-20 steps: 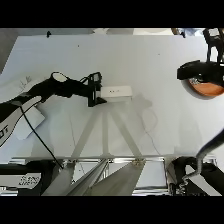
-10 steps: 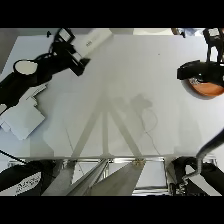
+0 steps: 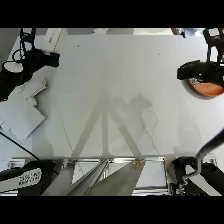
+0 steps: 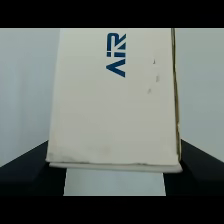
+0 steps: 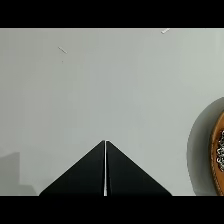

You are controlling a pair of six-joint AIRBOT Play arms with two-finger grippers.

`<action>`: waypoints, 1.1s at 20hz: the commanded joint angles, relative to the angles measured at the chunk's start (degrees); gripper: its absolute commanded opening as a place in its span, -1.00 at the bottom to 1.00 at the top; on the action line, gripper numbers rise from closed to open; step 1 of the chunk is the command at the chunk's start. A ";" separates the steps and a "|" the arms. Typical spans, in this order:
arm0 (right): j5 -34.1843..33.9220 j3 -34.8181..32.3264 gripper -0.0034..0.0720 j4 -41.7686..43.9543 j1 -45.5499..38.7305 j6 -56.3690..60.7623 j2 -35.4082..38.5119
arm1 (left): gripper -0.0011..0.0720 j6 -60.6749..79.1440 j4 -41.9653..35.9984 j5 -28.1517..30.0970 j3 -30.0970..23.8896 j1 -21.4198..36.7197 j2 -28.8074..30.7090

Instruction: Fold the box and place the chain.

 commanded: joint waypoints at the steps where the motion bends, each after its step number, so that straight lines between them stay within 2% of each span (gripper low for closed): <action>1: 0.00 0.04 -0.86 0.00 -0.02 0.00 0.04 | -0.96 -25.27 24.13 -7.17 0.04 3.65 -6.01; 3: 0.00 0.04 -0.86 0.00 -0.02 0.00 0.04 | -0.95 -38.71 38.23 -11.69 0.04 3.76 -9.16; 4: 0.00 0.04 -0.86 0.00 -0.02 0.00 0.04 | -0.95 -42.88 41.31 -12.76 0.04 3.69 -10.34; 7: 0.00 0.04 -0.86 0.02 -0.02 0.00 0.04 | -0.94 -43.82 41.13 -12.90 0.04 3.65 -11.41; 8: 0.00 0.04 -0.86 0.00 -0.02 0.00 0.04 | -0.89 -43.74 41.18 -12.76 0.07 3.67 -11.32; 9: 0.00 0.04 -0.86 0.00 -0.02 0.00 0.04 | -0.57 -43.56 41.20 -12.83 0.07 3.67 -11.30; 11: 0.00 0.04 -0.86 0.00 -0.02 0.00 0.04 | 0.94 -43.69 41.09 -12.87 0.07 3.65 -11.28; 15: 0.00 0.04 -0.86 0.00 -0.02 0.00 0.04 | 0.93 -43.63 39.98 -16.24 0.07 3.65 -8.81; 22: 0.00 0.04 -0.86 0.00 -0.02 0.00 0.04 | 0.93 -43.60 31.67 -17.35 0.07 1.99 4.46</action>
